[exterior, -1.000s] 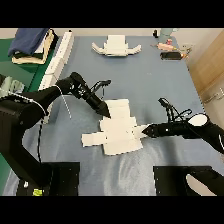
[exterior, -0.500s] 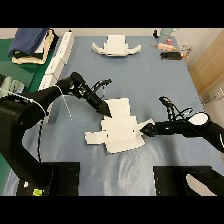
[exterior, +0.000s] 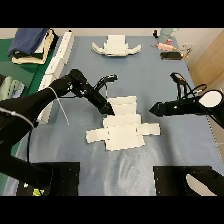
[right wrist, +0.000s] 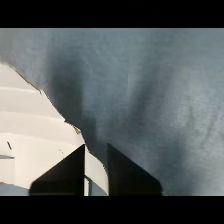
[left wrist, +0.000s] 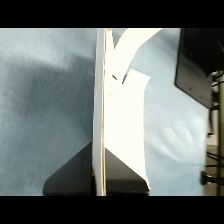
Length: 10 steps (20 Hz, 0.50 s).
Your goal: Fold the box.
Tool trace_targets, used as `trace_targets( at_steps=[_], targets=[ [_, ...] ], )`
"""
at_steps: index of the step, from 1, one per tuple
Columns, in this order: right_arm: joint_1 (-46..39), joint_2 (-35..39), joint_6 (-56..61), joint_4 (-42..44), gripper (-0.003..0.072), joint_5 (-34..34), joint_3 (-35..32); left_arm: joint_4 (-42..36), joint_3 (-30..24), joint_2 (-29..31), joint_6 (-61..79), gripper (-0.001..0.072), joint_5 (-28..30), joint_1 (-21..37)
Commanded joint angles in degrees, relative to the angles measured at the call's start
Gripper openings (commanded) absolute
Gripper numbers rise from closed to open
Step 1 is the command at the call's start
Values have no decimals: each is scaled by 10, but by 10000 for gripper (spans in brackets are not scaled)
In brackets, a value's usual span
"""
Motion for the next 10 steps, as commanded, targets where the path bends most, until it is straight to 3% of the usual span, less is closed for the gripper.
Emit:
trace_targets(
  at_steps=[1,2,6,10],
  targets=[
    [1,0,28,28,52,11,33,7,-67,75,73,8,117,-28],
    [4,0,28,30,11,15,33,7,-86,93,84,8,143,-35],
    [42,1,23,30,4,30,29,8,-155,158,134,8,228,-66],
    [91,-1,28,14,3,15,-24,9,-173,167,138,10,234,-71]
  ],
)
